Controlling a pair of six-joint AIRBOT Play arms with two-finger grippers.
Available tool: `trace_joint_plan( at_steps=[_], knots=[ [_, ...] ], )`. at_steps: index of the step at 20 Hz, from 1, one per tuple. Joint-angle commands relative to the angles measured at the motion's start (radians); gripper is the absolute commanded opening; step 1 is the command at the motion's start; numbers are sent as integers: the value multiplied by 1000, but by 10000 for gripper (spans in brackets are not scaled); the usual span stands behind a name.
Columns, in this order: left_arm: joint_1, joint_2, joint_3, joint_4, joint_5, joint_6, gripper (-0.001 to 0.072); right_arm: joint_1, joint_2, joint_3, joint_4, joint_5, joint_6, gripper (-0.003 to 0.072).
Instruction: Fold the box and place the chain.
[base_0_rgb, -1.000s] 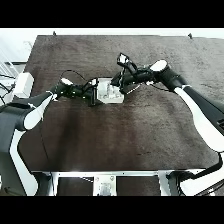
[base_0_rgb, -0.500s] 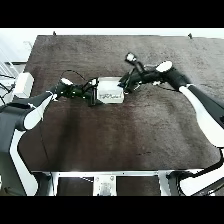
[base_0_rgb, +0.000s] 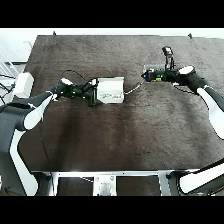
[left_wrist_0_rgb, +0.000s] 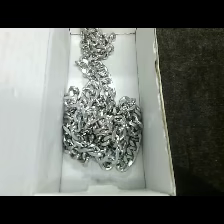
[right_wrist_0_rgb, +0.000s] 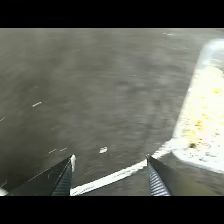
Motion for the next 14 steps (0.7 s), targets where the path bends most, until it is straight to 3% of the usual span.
trace_joint_plan(
  at_steps=[1, 10, 14],
  knots=[
    [0, 1, 1, 0, 0, 0, 306, -1, -56, -9, -2, -126, 101, 526],
    [0, 1, 1, 0, 0, 0, 306, 23, -112, -8, 5, -185, 211, 495],
    [0, 1, 1, 0, 0, 0, 306, 32, -116, -2, 5, -185, 257, 545]
  ],
)
